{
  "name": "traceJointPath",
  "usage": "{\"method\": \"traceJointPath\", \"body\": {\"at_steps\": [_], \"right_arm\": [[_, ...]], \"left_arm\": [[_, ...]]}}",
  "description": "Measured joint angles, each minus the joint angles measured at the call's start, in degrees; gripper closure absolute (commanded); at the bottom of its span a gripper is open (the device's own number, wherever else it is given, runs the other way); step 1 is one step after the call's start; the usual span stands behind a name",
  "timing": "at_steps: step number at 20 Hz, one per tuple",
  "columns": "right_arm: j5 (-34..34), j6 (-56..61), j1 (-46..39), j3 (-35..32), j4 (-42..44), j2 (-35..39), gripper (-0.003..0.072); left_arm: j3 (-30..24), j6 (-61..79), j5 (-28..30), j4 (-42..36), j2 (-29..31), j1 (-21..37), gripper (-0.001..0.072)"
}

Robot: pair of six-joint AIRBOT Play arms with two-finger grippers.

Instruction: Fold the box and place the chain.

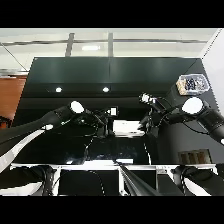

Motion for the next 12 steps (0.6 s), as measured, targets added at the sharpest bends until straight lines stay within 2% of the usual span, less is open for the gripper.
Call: {"method": "traceJointPath", "body": {"at_steps": [7,9,12], "right_arm": [[-0.2,0.3,0.0,-0.3,0.0,0.0,0.0426],[-0.6,0.8,0.0,-0.4,0.0,0.0,0.0455],[-1.0,1.2,0.0,-0.4,0.0,0.0,0.0455]], "left_arm": [[0.0,0.0,0.0,0.0,0.0,0.0,0.0377],[0.0,0.0,0.0,0.0,0.0,0.0,0.0377],[0.0,-0.1,0.0,0.0,0.0,0.0,0.0377]]}}
